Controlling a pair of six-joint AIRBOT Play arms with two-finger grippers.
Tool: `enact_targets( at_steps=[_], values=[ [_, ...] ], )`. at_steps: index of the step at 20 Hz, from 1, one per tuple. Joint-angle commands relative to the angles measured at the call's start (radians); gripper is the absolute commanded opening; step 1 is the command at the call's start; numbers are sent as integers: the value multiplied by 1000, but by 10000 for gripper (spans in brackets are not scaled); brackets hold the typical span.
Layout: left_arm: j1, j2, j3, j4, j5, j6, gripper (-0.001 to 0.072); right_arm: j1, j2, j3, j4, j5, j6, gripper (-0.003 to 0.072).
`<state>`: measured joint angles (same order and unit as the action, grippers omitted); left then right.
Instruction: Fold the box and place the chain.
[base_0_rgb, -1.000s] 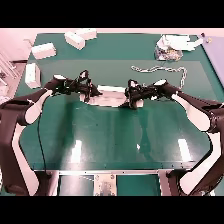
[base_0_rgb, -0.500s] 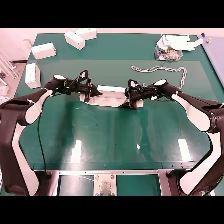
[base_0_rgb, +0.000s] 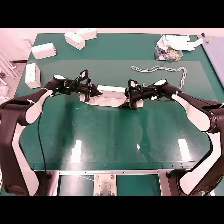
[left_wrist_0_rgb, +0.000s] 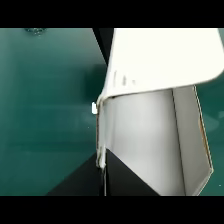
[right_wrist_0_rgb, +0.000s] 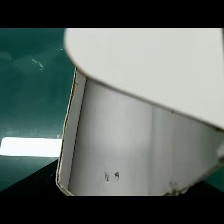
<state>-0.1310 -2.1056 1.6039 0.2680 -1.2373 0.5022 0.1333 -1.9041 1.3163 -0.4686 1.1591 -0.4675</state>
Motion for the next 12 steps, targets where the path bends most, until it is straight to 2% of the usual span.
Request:
enact_targets(
  at_steps=[1, 2, 7, 12],
  values=[
    [0, 2, 3, -27, -11, 3, 431, 0, 0, 0, 1, -2, 0, 574],
    [0, 4, 3, -42, -19, 2, 564, 0, 0, 0, 1, -2, 0, 573],
    [0, 5, 8, -127, -68, 3, 566, 0, 0, 0, 1, -2, 0, 574],
    [26, 5, 82, -129, -194, 0, 566, 0, 0, 0, 1, -2, 0, 574]
  ],
)
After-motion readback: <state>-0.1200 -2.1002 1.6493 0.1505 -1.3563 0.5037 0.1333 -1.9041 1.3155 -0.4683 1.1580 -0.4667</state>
